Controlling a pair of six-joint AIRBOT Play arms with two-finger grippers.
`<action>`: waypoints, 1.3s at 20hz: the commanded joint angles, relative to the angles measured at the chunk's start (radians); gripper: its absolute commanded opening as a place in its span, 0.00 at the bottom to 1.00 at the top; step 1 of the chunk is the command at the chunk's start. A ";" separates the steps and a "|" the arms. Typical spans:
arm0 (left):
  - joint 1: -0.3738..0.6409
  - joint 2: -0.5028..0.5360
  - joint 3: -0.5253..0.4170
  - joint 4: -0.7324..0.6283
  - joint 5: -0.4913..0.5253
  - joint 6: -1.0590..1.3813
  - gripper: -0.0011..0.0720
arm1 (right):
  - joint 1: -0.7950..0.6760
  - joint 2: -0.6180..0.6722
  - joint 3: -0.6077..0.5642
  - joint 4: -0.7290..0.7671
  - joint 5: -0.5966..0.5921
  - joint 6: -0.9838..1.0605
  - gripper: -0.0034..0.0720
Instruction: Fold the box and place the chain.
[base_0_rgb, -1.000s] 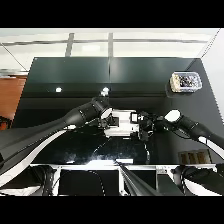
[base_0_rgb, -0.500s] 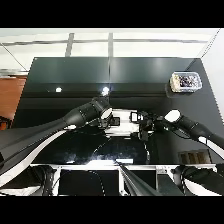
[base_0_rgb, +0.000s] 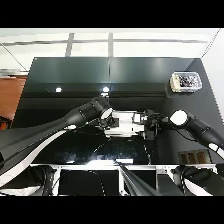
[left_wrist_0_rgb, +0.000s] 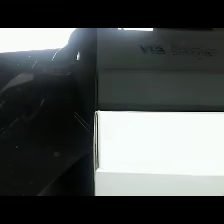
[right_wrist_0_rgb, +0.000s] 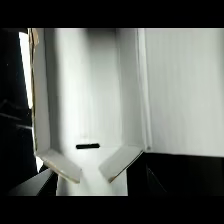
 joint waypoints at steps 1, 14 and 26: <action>0.000 0.000 0.000 0.001 0.001 -0.002 0.05 | 0.002 0.024 0.000 -0.064 0.017 0.042 0.86; 0.000 0.000 0.000 0.001 0.002 -0.002 0.05 | 0.003 -0.014 0.000 0.153 0.005 0.026 0.25; 0.000 0.000 0.000 0.001 0.001 -0.002 0.05 | 0.018 -0.103 0.000 0.290 -0.006 0.042 0.25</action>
